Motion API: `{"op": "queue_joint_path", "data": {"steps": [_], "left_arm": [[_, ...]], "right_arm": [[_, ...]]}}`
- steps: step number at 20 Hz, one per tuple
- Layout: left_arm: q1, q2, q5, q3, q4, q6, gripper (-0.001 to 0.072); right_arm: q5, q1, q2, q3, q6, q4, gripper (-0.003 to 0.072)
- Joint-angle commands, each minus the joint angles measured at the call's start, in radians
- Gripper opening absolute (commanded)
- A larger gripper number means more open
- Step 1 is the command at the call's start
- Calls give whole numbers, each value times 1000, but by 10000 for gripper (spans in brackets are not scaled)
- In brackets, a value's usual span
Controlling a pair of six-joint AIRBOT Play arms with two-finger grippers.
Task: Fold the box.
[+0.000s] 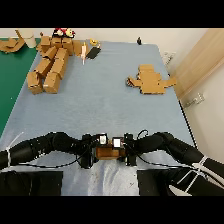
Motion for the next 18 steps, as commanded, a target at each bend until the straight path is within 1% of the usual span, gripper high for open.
{"op": "queue_joint_path", "data": {"steps": [1, 12, 13, 15, 16, 17, 18], "left_arm": [[1, 0, -2, 0, 0, -1, 514], [1, 0, -2, 0, 0, -1, 514], [1, 0, -2, 0, 0, -1, 514], [1, 0, -1, 0, 0, -1, 514], [1, 0, -2, 0, 0, -1, 514], [1, 0, -2, 0, 0, -1, 514], [1, 0, -2, 0, 0, -1, 514]], "right_arm": [[0, 0, 0, 0, 0, 0, 494], [-1, 0, 0, 0, 0, 2, 496], [-7, 0, 0, 0, 0, 3, 513], [-37, 0, 1, 0, 0, 5, 613], [-28, 0, 3, 0, 1, 6, 617], [-19, -2, 9, 0, 8, 0, 708], [-20, -9, 16, 0, 18, -5, 708]]}}
